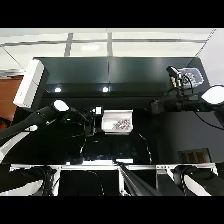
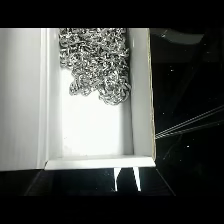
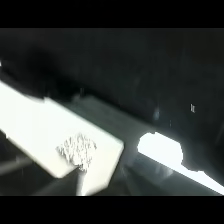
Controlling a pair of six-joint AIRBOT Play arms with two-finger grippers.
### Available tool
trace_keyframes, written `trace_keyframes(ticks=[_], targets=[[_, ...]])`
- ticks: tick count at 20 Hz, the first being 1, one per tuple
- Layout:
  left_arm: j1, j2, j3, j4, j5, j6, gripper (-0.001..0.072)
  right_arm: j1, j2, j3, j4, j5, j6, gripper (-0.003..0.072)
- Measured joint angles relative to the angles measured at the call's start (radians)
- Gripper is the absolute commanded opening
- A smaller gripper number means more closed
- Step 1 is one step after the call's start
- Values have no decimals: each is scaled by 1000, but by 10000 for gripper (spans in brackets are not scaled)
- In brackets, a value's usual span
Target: Fold the box and place the chain.
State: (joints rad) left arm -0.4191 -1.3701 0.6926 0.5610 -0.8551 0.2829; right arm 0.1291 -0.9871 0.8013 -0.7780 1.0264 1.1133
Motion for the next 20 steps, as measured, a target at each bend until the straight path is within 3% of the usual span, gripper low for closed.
trace_keyframes(ticks=[5,9,20], targets=[[0,0,0,0,2,-1,389,103,-86,0,61,-219,85,712],[0,0,0,0,3,-1,389,183,-170,10,106,-302,41,711],[0,0,0,0,3,-2,389,253,-202,25,76,-90,-724,712]])
